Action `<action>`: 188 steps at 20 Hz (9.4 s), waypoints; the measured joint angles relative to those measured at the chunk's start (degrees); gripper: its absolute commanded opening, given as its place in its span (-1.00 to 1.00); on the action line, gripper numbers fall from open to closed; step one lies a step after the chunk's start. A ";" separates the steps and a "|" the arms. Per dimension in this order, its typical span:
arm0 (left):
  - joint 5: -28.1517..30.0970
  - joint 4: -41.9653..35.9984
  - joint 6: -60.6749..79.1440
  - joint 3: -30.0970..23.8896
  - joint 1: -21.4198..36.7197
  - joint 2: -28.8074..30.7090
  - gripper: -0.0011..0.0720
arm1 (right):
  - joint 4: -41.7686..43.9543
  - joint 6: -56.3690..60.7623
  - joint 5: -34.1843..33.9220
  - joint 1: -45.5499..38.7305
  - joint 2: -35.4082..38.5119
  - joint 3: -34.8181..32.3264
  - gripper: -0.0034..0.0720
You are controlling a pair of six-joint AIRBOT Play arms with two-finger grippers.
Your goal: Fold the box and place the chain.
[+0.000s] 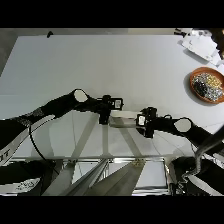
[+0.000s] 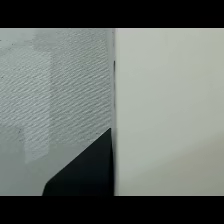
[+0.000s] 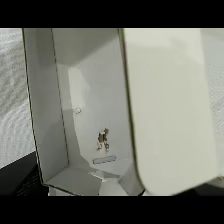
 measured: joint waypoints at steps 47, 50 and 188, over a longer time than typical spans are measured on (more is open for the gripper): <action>-2.58 4.44 -17.70 0.02 0.04 -1.44 -0.95 | -13.22 12.63 14.73 -5.33 -4.22 7.76 0.93; -3.76 4.85 -18.03 0.22 0.04 -1.44 -0.95 | -11.37 10.47 13.99 -5.44 -4.98 7.80 0.93; -9.73 13.75 -23.58 7.69 0.02 -4.68 -0.87 | 1.03 -0.24 8.24 -1.07 -10.12 8.52 0.87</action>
